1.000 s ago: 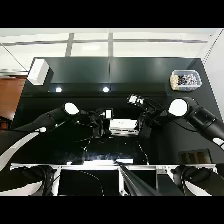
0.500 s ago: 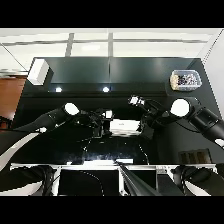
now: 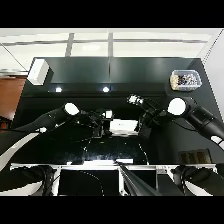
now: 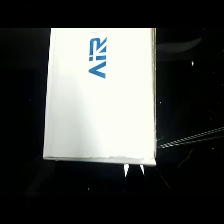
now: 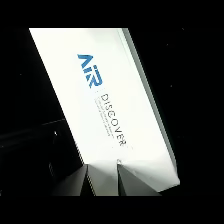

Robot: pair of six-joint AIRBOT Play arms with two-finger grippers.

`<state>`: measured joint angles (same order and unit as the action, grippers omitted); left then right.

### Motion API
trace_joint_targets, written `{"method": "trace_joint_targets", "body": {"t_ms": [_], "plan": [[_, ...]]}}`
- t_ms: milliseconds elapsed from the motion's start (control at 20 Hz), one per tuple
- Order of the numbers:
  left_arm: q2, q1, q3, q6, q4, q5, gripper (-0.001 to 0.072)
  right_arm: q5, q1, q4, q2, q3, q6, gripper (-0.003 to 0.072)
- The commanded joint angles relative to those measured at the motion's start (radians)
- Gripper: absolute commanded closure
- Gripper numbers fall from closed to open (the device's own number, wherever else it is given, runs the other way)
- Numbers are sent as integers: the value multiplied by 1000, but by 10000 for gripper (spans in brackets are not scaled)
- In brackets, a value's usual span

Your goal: Fold the box and place the chain.

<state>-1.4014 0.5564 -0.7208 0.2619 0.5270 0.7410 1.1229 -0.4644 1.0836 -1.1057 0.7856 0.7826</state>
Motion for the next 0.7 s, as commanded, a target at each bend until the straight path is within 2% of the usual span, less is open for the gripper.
{"method": "trace_joint_targets", "body": {"t_ms": [0, 50, 100, 150, 200, 300, 400, 650], "plan": [[0, -1, 0, -2, 0, -1, 377, 86, 11, -14, -2, 34, 121, 497], [0, -1, 0, -2, 0, -1, 377, 113, 27, -14, 9, 51, 179, 544], [0, -1, 0, -2, 0, -1, 376, 116, 55, -19, 28, 52, 248, 635], [0, -1, 0, -2, 0, -1, 377, 126, 85, -47, 40, 42, 311, 635], [0, -1, 0, -2, 0, -1, 377, 130, 119, -143, 41, 14, 362, 638], [0, -1, 0, -2, 0, -1, 377, 44, 146, -438, 41, -77, 374, 639], [0, -1, 0, -2, 0, -1, 377, -48, 128, -606, 34, -151, 344, 640], [0, -1, 0, -2, 0, -1, 376, -159, 89, -528, -34, -179, 354, 640]]}}
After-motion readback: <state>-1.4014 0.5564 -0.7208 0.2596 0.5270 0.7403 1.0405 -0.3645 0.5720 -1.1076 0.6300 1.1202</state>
